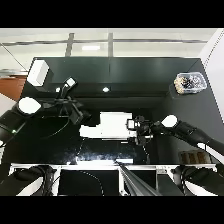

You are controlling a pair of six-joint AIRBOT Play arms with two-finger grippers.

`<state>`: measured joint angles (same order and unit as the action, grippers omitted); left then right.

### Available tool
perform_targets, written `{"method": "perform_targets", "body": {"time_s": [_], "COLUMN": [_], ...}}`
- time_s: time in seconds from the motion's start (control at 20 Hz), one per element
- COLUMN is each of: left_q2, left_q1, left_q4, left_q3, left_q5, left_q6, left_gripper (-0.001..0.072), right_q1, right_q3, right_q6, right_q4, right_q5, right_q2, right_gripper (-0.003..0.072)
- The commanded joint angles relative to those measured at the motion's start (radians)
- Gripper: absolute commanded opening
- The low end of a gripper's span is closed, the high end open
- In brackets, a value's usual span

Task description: Fold the box and place the chain.

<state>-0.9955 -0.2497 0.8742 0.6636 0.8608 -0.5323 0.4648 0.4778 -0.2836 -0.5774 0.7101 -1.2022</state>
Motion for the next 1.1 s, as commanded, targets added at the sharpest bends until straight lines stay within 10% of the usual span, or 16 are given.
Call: {"method": "perform_targets", "body": {"time_s": [0.0, 0.3, 0.75, 0.9, 1.05], "left_q2": [0.021, -0.083, -0.182, -0.183, -0.183], "left_q1": [0.042, -0.064, -0.216, -0.217, -0.217], "left_q4": [0.130, -0.132, -0.159, -0.154, -0.151], "left_q3": [-0.037, -0.095, -0.095, -0.095, -0.095], "left_q5": [0.228, 0.057, -0.023, -0.025, -0.050], "left_q6": [0.391, 0.600, 0.589, 0.589, 0.589], "left_gripper": [0.0686, 0.0686, 0.0613, 0.0380, 0.0368], "right_q1": [0.000, 0.000, 0.000, 0.000, 0.000], "right_q3": [0.000, 0.000, 0.000, 0.000, 0.000], "right_q6": [0.000, 0.001, 0.005, 0.005, 0.005], "right_q4": [0.000, 0.000, 0.000, 0.000, 0.000], "right_q5": [0.000, 0.000, 0.000, 0.000, 0.000], "right_q2": [0.000, 0.000, 0.000, 0.000, 0.000], "right_gripper": [0.0542, 0.0542, 0.0542, 0.0542, 0.0542]}}
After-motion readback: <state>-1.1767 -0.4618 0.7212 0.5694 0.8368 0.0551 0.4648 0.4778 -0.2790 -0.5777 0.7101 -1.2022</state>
